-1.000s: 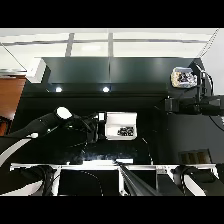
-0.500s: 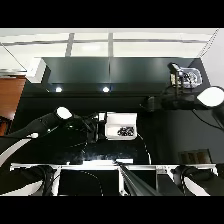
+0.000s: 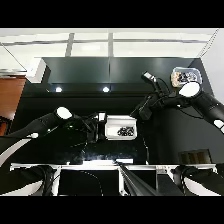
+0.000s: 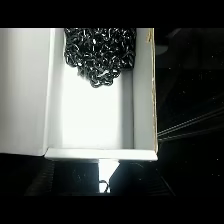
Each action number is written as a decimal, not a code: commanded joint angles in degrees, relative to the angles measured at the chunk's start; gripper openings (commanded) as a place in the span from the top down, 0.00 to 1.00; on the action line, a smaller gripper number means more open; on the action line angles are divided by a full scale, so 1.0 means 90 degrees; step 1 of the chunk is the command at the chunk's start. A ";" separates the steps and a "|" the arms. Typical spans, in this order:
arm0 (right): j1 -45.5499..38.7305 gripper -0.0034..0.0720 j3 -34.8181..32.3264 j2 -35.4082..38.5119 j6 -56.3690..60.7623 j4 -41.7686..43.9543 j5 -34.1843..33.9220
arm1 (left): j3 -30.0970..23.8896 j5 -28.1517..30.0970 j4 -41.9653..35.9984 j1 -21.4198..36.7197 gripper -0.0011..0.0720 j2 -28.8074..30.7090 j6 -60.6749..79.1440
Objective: Fold the box and place the chain.
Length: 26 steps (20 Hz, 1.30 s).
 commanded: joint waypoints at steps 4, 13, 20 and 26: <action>0.0010 0.00 0.0010 -0.0056 -0.0697 -0.0097 0.1095 | 0.0007 0.0002 0.0002 -0.0005 0.43 -0.0002 0.0002; 0.0367 0.00 -0.0199 0.0474 -0.0823 -0.1044 0.0935 | 0.0007 0.0007 0.0010 -0.0022 0.43 -0.0002 0.0005; 0.0950 0.14 -0.0566 0.0488 -0.1416 -0.0930 0.0328 | 0.0007 0.0007 0.0012 -0.0024 0.43 -0.0002 0.0005; 0.0950 0.41 -0.0566 0.0486 -0.1418 -0.0862 0.0333 | 0.0007 0.0007 0.0012 -0.0024 0.43 -0.0002 0.0005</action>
